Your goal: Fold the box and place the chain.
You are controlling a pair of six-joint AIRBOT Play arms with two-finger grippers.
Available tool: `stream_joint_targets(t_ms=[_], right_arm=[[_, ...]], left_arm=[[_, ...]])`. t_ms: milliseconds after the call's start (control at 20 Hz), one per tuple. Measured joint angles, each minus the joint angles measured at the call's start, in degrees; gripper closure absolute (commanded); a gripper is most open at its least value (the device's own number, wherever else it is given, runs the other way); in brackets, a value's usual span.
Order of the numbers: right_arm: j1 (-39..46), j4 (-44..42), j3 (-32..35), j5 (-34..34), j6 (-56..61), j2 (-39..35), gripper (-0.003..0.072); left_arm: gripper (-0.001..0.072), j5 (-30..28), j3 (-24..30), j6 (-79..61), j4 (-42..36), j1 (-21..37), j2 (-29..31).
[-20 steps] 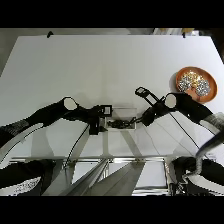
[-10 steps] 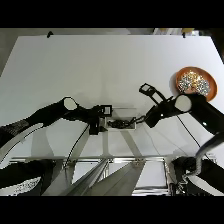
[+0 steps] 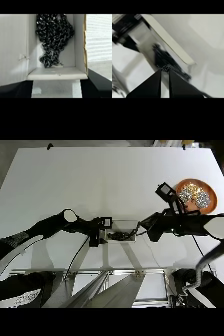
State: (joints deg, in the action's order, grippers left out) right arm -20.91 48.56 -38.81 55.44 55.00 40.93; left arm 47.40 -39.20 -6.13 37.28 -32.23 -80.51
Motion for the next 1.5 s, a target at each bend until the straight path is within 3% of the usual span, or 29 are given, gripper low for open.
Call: stream_joint_targets(t_ms=[200, 450, 550, 600, 700, 800, 1100, 1200, 1300, 1500], right_arm=[[-2.80, -10.14, 0.00, -2.67, -5.57, 0.68, 0.0668], [-8.79, -12.85, 0.00, -6.95, -8.22, 5.75, 0.0665], [-10.19, -12.55, 0.00, -7.67, -8.50, 8.31, 0.0523], [-10.58, -11.93, 0.00, -7.85, -8.48, 9.42, 0.0497], [-11.13, -9.05, -0.02, -8.11, -7.56, 11.06, 0.0516], [-11.19, -4.50, -0.24, -7.69, -6.78, 11.63, 0.0629], [-3.63, 13.88, -1.07, 1.95, -5.73, 11.02, 0.0632], [-0.26, 20.83, -0.96, 3.78, -6.49, 11.21, 0.0618], [2.27, 25.38, -0.46, 4.09, -10.08, 12.15, 0.0486], [4.15, 28.46, 0.07, 3.54, -16.85, 17.29, 0.0484]], left_arm=[[0.0600, 0.00, 0.00, -0.02, 0.00, 0.00, 0.00], [0.0600, 0.00, 0.00, -0.02, 0.00, -0.02, 0.00], [0.0600, 0.00, 0.00, -0.02, 0.00, 0.00, 0.00], [0.0600, 0.00, 0.00, -0.02, 0.00, -0.02, 0.00], [0.0600, 0.00, 0.00, -0.02, 0.00, 0.00, 0.00], [0.0600, 0.00, 0.00, -0.02, 0.00, -0.02, 0.00], [0.0600, 0.00, 0.00, 0.00, 0.00, -0.02, 0.00], [0.0600, 0.00, 0.00, 0.00, 0.00, -0.02, 0.00], [0.0600, 0.00, 0.00, -0.02, 0.00, -0.02, 0.00], [0.0600, 0.00, 0.00, 0.00, -0.02, 0.00, 0.00]])
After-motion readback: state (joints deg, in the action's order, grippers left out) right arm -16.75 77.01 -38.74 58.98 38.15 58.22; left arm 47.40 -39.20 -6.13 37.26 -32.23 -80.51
